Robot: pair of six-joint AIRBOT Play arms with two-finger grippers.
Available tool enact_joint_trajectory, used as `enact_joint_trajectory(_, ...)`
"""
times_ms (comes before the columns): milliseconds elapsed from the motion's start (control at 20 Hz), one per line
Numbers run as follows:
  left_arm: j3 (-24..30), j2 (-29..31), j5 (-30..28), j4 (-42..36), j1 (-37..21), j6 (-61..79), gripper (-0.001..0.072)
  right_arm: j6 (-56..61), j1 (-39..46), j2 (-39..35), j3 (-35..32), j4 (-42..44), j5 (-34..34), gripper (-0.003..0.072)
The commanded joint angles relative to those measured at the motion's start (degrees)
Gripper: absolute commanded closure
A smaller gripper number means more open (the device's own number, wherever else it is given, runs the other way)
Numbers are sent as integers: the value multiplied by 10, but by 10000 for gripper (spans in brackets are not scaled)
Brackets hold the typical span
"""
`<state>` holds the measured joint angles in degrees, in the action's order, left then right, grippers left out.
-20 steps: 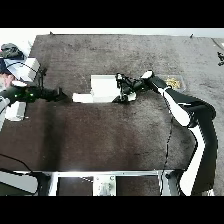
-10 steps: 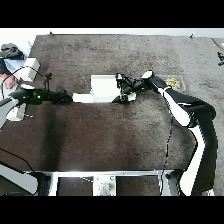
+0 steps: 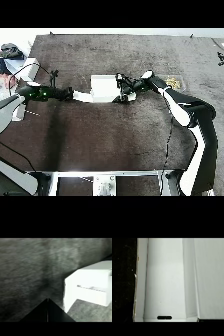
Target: Fold the box and place the chain.
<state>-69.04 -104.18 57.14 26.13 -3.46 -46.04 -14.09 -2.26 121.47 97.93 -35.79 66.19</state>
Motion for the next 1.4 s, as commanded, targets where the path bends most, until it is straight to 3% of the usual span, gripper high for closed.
enact_joint_trajectory(0, -6, 0, 21, -31, 11, 7, 696, 0, 0, 0, 0, 0, 0, 254)
enact_joint_trajectory(50, -6, 0, 23, -40, 15, 13, 695, 0, 0, 0, 0, 0, 0, 254)
enact_joint_trajectory(150, -10, 0, 38, -62, 24, 33, 399, 0, 0, 0, 0, 0, 0, 254)
enact_joint_trajectory(700, -45, 2, 50, -53, 62, 29, 414, 0, 0, 0, 0, 0, 0, 254)
enact_joint_trajectory(900, -68, 3, 44, -10, 86, 8, 394, 0, 0, 0, 0, 0, 0, 254)
enact_joint_trajectory(1250, -89, 5, 57, -5, 89, -7, 393, 0, 0, 0, 0, 0, 0, 254)
enact_joint_trajectory(1350, -89, 5, 66, -3, 89, -21, 345, 0, 0, 0, 0, 0, 0, 254)
